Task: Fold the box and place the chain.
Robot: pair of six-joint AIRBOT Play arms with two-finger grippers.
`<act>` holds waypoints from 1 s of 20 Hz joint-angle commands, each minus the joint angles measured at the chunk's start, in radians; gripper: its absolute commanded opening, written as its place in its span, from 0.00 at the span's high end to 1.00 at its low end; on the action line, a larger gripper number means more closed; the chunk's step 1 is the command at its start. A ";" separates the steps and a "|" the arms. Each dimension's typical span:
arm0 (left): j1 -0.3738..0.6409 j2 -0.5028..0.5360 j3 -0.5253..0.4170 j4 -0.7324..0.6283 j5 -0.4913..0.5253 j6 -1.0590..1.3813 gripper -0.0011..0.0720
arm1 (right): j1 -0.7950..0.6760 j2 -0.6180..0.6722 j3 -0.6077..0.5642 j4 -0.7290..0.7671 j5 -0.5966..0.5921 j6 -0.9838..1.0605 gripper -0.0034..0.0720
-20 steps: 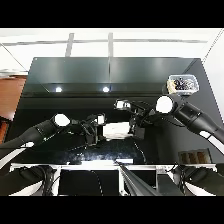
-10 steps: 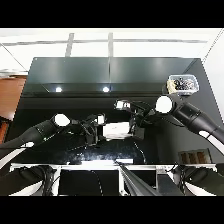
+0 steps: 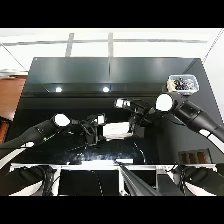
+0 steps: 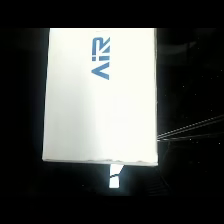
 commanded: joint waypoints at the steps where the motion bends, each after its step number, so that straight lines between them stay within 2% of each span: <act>1: 0.000 0.000 0.000 0.000 0.000 0.002 0.53 | -0.018 0.007 0.036 0.001 0.041 0.020 0.40; 5: 0.000 0.000 0.000 0.000 0.000 0.002 0.53 | -0.096 0.045 0.057 0.003 0.132 0.097 0.41; 7: 0.000 0.000 0.000 0.000 0.000 0.002 0.53 | -0.179 0.065 0.057 -0.003 0.226 0.181 0.41; 8: 0.000 0.000 0.000 0.000 0.000 0.002 0.53 | -0.237 0.069 0.056 -0.011 0.277 0.214 0.57; 9: 0.000 0.000 0.000 0.000 0.000 0.002 0.53 | -0.299 0.073 0.054 -0.013 0.286 0.241 0.64; 11: 0.000 0.000 0.000 0.000 0.000 0.002 0.53 | -0.423 0.074 0.052 -0.004 0.259 0.307 0.88; 12: 0.000 0.000 0.000 0.000 0.000 0.002 0.53 | -0.480 0.074 0.046 0.020 0.239 0.334 0.92; 16: 0.000 0.000 0.000 0.000 0.000 0.002 0.53 | -0.615 0.074 -0.053 0.251 0.161 0.447 0.92; 20: 0.000 0.000 0.000 0.000 0.000 0.002 0.53 | -0.566 0.073 -0.185 0.480 0.114 0.486 0.92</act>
